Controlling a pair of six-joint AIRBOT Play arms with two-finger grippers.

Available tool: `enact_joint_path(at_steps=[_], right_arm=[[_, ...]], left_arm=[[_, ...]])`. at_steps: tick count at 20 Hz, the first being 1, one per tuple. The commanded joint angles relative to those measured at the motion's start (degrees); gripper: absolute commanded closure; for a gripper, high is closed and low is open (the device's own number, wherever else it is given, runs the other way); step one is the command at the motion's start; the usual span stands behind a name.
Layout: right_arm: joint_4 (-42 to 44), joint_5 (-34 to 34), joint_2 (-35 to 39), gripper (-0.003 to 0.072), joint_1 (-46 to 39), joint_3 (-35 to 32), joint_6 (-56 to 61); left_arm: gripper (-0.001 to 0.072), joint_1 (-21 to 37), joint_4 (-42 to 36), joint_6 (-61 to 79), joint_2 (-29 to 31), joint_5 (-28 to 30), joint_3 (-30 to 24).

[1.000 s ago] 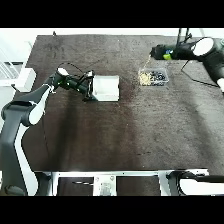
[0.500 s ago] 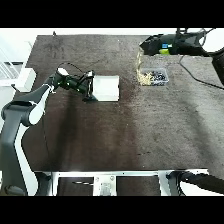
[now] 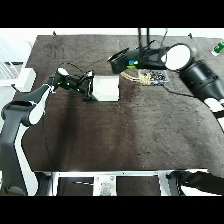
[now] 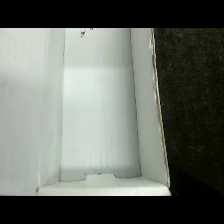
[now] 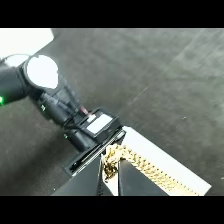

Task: Fold the box and place the chain.

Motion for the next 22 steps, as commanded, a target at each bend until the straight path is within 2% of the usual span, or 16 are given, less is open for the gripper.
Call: enact_joint_path(at_steps=[1,5,14,15,17,19,22], right_arm=[[1.73,-2.51,-4.22,0.0679,1.95,-0.87,-0.09],[5.49,-4.17,-10.34,0.0680,2.71,-0.87,-0.13],[5.51,-7.82,-23.67,0.0678,3.96,-0.87,-0.33],[5.22,-8.26,-24.37,0.0653,3.74,-0.87,-0.35],[5.27,-9.60,-24.44,0.0322,2.86,-0.83,-0.33],[5.27,-10.23,-23.65,0.0316,1.44,-0.83,-0.33],[5.27,-5.22,-20.28,0.0315,-2.14,-1.22,-0.31]], left_arm=[[0.0221,0.02,0.00,0.00,0.00,0.00,0.04],[0.0221,0.02,0.00,0.00,0.00,0.00,0.04],[0.0221,0.02,-0.02,0.00,0.00,0.00,0.04],[0.0221,0.02,-0.02,0.00,0.00,0.00,0.04],[0.0221,0.02,-0.02,0.00,0.00,0.00,0.04],[0.0221,0.02,-0.04,0.00,0.00,0.00,0.04],[0.0221,0.02,-0.07,0.00,0.00,0.00,0.04]])
